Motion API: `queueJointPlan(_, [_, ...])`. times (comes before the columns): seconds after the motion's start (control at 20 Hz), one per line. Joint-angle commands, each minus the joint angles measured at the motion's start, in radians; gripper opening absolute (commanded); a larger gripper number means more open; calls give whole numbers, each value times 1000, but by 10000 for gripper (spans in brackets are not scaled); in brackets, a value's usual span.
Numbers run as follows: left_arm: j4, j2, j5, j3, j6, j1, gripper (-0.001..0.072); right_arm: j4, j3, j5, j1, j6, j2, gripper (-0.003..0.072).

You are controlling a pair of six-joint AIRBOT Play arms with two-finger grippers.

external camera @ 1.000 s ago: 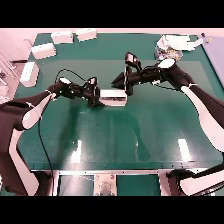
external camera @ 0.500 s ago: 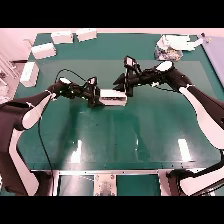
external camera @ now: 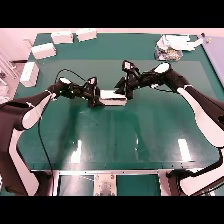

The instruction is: Fold the box and place the chain.

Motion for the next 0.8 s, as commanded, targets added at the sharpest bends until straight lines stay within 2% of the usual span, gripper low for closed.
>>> queueJointPlan(0.0, [0, 0, 0, 0, 1, 1, 353, -11, 0, 2, 2, 5, -1, 276])
queueJointPlan(0.2, [0, 0, 0, 0, 1, 1, 353, -22, 0, 1, 2, 5, -1, 235])
queueJointPlan(0.4, [0, 0, 0, 0, 1, 1, 353, -22, 0, -17, 2, 5, -10, 227])
queueJointPlan(0.6, [0, 0, 0, 0, 1, 1, 353, -21, 0, -17, 2, 5, -14, 155])
queueJointPlan(0.75, [0, 0, 0, 0, 1, 1, 353, -21, 1, -15, 2, 9, -14, 143])
